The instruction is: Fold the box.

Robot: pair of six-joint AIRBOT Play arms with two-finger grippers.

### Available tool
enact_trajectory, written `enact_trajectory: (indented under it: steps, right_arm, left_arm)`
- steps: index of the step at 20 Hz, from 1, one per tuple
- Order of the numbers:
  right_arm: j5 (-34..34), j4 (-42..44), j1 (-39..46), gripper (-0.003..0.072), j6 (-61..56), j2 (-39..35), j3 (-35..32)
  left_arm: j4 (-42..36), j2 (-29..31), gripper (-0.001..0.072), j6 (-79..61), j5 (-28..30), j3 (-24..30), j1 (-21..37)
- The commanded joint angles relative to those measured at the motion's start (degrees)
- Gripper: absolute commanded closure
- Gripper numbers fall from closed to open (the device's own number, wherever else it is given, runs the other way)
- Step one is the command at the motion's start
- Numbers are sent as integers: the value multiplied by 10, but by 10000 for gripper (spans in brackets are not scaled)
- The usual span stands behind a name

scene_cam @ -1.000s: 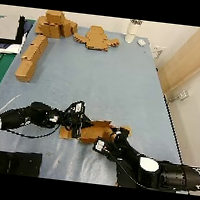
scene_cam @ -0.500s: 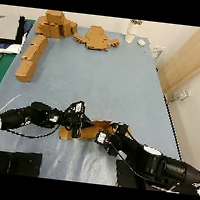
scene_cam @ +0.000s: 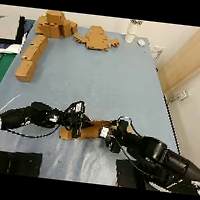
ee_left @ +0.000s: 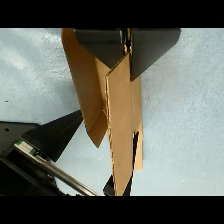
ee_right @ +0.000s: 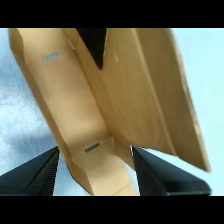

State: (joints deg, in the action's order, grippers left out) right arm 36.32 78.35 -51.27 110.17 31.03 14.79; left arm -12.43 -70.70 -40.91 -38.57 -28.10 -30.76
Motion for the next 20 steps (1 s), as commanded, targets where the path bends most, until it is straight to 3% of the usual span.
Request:
enact_trajectory:
  steps: [1,5,10,13,20]
  right_arm:
    - [-4,176,75,-34,186,1,2]
    - [31,347,182,-34,382,28,18]
    - [133,487,271,-34,590,137,67]
    - [148,497,278,-34,611,181,81]
    - [173,495,278,-34,611,183,81]
  left_arm:
    - [0,0,693,0,0,0,0]
    - [0,0,692,0,0,0,0]
    - [0,0,693,0,0,0,0]
    - [0,0,693,0,0,0,0]
    - [0,0,692,0,0,0,0]
